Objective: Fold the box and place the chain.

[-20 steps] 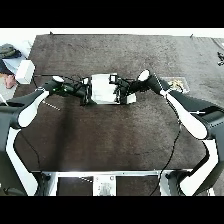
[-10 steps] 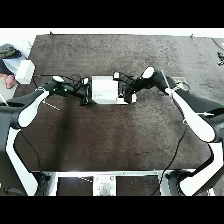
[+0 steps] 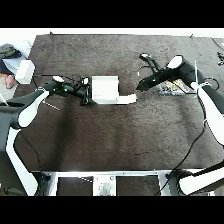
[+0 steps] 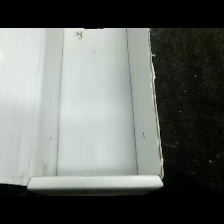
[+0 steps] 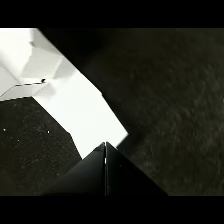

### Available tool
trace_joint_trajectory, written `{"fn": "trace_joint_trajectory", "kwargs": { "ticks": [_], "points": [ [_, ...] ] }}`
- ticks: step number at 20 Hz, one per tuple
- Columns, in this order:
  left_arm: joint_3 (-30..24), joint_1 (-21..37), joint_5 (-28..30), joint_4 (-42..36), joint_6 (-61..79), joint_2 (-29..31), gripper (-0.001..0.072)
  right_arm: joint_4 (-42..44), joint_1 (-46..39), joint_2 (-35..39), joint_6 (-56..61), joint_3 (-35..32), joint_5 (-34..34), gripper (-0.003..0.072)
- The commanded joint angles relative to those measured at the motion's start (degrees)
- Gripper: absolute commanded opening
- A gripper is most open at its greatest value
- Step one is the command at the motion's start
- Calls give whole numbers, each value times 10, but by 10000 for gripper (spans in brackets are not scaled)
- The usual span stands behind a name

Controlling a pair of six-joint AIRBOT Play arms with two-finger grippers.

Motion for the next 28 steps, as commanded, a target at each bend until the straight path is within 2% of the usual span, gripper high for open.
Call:
{"fn": "trace_joint_trajectory", "kwargs": {
  "ticks": [1, 7, 9, 13, 20, 21, 22, 23, 27, 28],
  "points": [
    [0, 0, 0, 0, 0, 0, 204, 45, -43, 5, 76, -28, -3, -28],
    [0, 0, 0, 0, 0, 0, 204, 94, -50, -4, 71, -121, -87, -28],
    [0, 0, 0, 0, 0, 0, 204, 121, -50, -22, 63, -134, -88, -29],
    [0, 0, 0, 0, 0, 0, 204, 238, -40, -52, 16, -137, -70, -29],
    [0, 0, 0, 0, -1, 0, 204, 304, 14, -38, -18, -136, -63, -28],
    [0, 0, 0, 0, -1, 0, 204, 305, 21, -38, -12, -134, -65, -10],
    [0, 0, 0, 0, -1, 0, 203, 304, 29, -38, -6, -130, -68, 144],
    [0, 0, 0, 0, -1, 0, 204, 302, 35, -38, -5, -122, -68, 214],
    [0, 0, 0, 0, -1, 0, 204, 291, 45, -38, 3, -96, -68, 226],
    [0, 0, 0, 0, -1, 0, 204, 291, 45, -38, 14, -94, -69, 349]
  ]
}}
